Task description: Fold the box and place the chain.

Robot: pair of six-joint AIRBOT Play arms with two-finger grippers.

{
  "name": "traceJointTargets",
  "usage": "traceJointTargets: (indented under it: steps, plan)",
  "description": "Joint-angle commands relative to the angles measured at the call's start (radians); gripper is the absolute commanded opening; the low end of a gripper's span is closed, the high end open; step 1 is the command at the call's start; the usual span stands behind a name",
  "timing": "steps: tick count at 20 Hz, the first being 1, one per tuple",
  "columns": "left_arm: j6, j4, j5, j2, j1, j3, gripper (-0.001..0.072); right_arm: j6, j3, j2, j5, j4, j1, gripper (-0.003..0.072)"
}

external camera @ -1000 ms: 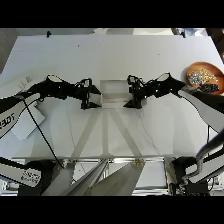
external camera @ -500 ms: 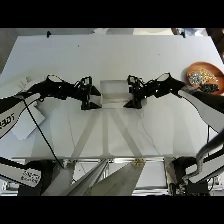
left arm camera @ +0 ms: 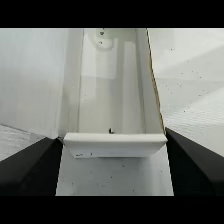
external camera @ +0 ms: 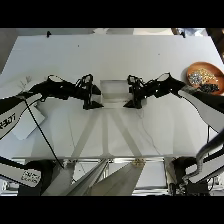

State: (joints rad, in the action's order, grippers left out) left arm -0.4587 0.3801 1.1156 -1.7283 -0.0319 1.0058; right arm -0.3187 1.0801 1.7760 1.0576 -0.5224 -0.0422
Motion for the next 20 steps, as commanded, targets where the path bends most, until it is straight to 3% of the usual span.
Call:
traceJointTargets:
  steps: [1,9,13,14,16,17,20]
  plan:
    - [0.033,-0.005,-0.06,-0.002,-0.019,0.0,0.0695,0.0,0.0,0.0,0.001,0.0,0.001,0.0495]
    - [0.098,0.111,-0.168,0.005,-0.097,0.0,0.0694,0.0,0.0,0.0,0.001,0.0,0.001,0.0495]
    - [0.101,0.107,-0.173,0.005,-0.101,0.0,0.0689,0.0,0.0,0.0,0.001,0.0,0.001,0.0495]
    - [0.101,0.107,-0.173,0.005,-0.101,0.0,0.0599,0.0,0.0,0.0,0.001,0.0,0.001,0.0495]
    - [0.101,0.107,-0.171,0.005,-0.101,0.0,0.0327,0.0,0.0,0.0,0.001,0.0,0.001,0.0495]
    - [0.1,0.107,-0.17,0.005,-0.101,0.0,0.0238,0.0,0.0,0.0,0.001,0.0,0.001,0.0495]
    - [0.1,0.107,-0.17,0.005,-0.101,0.0,0.0216,0.0,0.0,0.0,0.001,0.0,0.001,0.0495]
